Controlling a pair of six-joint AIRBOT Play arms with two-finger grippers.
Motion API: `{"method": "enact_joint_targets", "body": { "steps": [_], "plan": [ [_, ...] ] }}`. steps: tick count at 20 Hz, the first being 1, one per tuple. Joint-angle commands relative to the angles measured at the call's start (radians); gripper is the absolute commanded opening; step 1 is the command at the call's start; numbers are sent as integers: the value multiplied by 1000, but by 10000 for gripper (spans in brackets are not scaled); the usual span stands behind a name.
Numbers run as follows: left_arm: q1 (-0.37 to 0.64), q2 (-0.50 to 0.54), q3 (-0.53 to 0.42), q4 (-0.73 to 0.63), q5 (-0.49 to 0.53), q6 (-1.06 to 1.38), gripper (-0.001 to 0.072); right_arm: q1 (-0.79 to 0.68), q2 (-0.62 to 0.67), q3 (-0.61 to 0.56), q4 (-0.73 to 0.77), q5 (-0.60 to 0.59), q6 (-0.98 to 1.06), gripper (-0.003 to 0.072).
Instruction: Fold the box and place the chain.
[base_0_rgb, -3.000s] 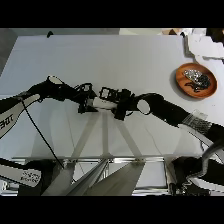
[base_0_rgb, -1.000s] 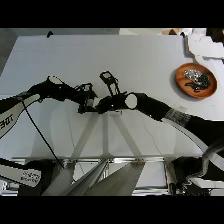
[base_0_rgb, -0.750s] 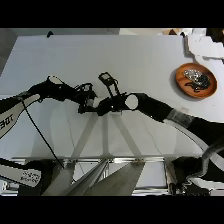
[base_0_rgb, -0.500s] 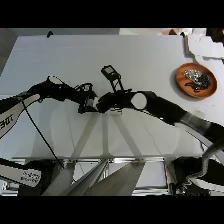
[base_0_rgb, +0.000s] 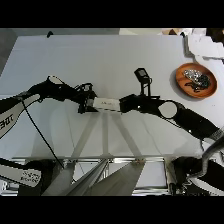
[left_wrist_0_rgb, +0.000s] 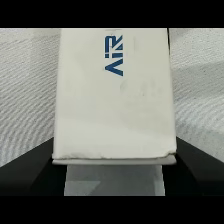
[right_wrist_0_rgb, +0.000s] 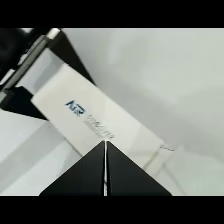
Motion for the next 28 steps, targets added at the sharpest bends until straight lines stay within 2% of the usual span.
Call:
{"method": "enact_joint_targets", "body": {
  "steps": [1,6,12,17,23,28],
  "plan": [
    [0,0,0,0,0,0,339,-50,-5,-24,98,26,-87,4],
    [0,0,0,0,0,0,339,-50,-82,-24,241,88,-206,5],
    [0,0,0,0,0,0,339,-16,-175,-24,247,118,-224,6],
    [0,0,0,0,0,0,339,5,-174,-24,217,111,-223,9],
    [0,0,0,0,0,0,339,4,-39,-23,204,79,-223,11],
    [0,0,0,0,0,0,339,-36,204,-23,119,219,-218,11]
  ]
}}
